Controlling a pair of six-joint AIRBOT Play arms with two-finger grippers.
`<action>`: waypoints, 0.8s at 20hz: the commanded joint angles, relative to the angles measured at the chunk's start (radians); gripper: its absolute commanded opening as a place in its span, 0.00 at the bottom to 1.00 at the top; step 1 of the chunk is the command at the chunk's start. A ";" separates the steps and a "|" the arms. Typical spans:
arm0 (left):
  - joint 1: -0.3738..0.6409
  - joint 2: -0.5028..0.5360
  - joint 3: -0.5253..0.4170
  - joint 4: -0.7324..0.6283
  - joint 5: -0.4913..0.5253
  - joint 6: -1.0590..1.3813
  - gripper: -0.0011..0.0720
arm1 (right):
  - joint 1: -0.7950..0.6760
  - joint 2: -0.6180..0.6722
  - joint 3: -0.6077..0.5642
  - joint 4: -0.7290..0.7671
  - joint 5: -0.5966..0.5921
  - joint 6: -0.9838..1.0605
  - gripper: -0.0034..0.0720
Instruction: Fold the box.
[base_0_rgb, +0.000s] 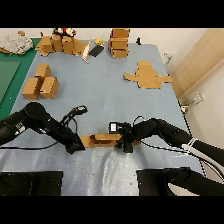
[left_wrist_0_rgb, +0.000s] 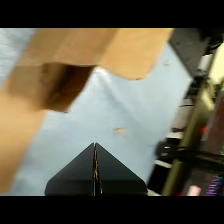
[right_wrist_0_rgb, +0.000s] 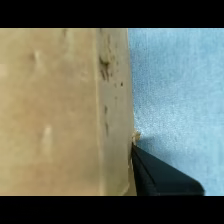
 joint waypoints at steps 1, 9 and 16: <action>-0.134 0.001 0.000 -0.216 0.077 -0.184 0.03 | -0.001 0.001 0.000 0.000 0.005 0.001 0.65; -0.203 -0.027 0.001 -0.292 0.623 -0.224 0.03 | -0.001 0.001 0.000 0.000 -0.002 0.001 0.65; -0.203 -0.150 0.002 -0.309 0.757 -0.213 0.03 | -0.001 0.001 0.000 0.000 -0.002 0.001 0.65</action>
